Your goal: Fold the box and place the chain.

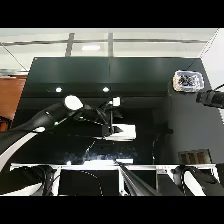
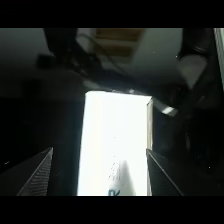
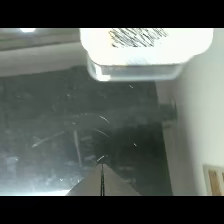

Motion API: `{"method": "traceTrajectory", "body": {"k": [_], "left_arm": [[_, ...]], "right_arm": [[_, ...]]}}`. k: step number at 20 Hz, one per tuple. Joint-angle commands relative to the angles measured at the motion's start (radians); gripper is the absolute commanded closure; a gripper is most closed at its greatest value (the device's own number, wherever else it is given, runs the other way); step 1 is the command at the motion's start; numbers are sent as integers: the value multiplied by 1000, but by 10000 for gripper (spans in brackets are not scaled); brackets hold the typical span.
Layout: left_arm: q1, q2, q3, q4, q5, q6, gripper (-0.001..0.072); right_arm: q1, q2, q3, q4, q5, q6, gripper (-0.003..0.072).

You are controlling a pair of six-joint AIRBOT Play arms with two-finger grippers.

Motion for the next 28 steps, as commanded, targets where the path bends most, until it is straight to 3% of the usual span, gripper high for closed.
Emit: {"method": "traceTrajectory", "body": {"k": [1, 5, 18, 25, 28], "left_arm": [[-31, -70, 42, 73, 0, -93, 3], [-32, -72, 42, 192, -35, -155, 3], [-44, -72, 46, 198, -93, -201, 4], [-146, -104, 46, 218, 61, -218, 4], [-171, -115, 46, 298, 115, -299, 4]], "right_arm": [[-32, 1, -3, 7, 26, 9, 678], [-32, 1, -4, 43, 23, 8, 678], [-32, 1, -4, 46, 19, 6, 677], [-32, 1, -4, 68, 20, 5, 677], [-32, 1, -4, 68, 20, 5, 678]]}}
